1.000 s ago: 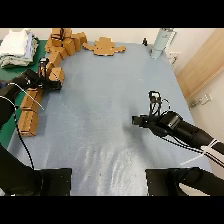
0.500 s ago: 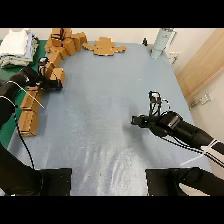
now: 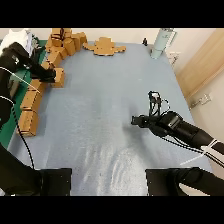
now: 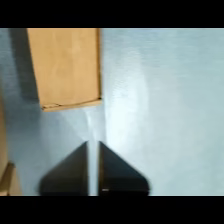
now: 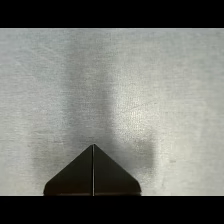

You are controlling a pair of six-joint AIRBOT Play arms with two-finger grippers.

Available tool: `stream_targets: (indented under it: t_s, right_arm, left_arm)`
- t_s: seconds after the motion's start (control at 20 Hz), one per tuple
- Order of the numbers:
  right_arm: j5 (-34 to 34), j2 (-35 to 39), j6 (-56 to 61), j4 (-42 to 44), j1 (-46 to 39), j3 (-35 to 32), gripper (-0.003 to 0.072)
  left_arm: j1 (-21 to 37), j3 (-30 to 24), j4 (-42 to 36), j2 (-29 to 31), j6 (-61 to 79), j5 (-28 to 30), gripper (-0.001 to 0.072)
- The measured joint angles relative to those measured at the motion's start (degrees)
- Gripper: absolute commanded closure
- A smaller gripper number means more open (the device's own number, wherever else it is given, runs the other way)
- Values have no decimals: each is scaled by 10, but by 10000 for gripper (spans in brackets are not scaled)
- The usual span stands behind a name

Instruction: Fold the box.

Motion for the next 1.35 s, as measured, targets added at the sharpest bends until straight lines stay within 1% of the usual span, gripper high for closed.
stream_targets:
  t_s: [0.1,0.2,0.35,0.4,0.5,0.55,0.7,0.8,0.85,0.95,1.05,1.35]
  right_arm:
    - [1,0,-12,0,0,9,682]
    - [-7,-2,-23,0,0,33,682]
    - [-50,-19,-64,15,-15,105,682]
    - [-67,-30,-88,29,-25,134,681]
    - [-98,-62,-149,79,-55,200,681]
    - [-112,-81,-177,105,-70,230,682]
    - [-157,-144,-247,183,-107,309,681]
    - [-174,-181,-284,221,-116,339,682]
    - [-178,-195,-298,238,-118,348,681]
    - [-187,-217,-317,260,-118,360,681]
    - [-191,-228,-327,271,-118,366,682]
    - [-197,-239,-339,285,-118,372,681]
  left_arm:
    - [-7,28,-23,6,-12,-38,705]
    - [-26,42,-38,20,-19,-66,706]
    - [-79,36,-35,60,-23,-84,706]
    - [-104,23,-26,79,-25,-82,707]
    - [-158,-23,-10,120,-32,-61,706]
    - [-185,-53,-2,141,-37,-45,706]
    - [-266,-167,21,204,-65,19,704]
    - [-312,-234,29,235,-81,64,700]
    - [-331,-259,31,245,-85,84,700]
    - [-358,-290,35,257,-92,102,700]
    - [-376,-306,37,263,-96,107,700]
    - [-393,-321,37,269,-100,111,700]
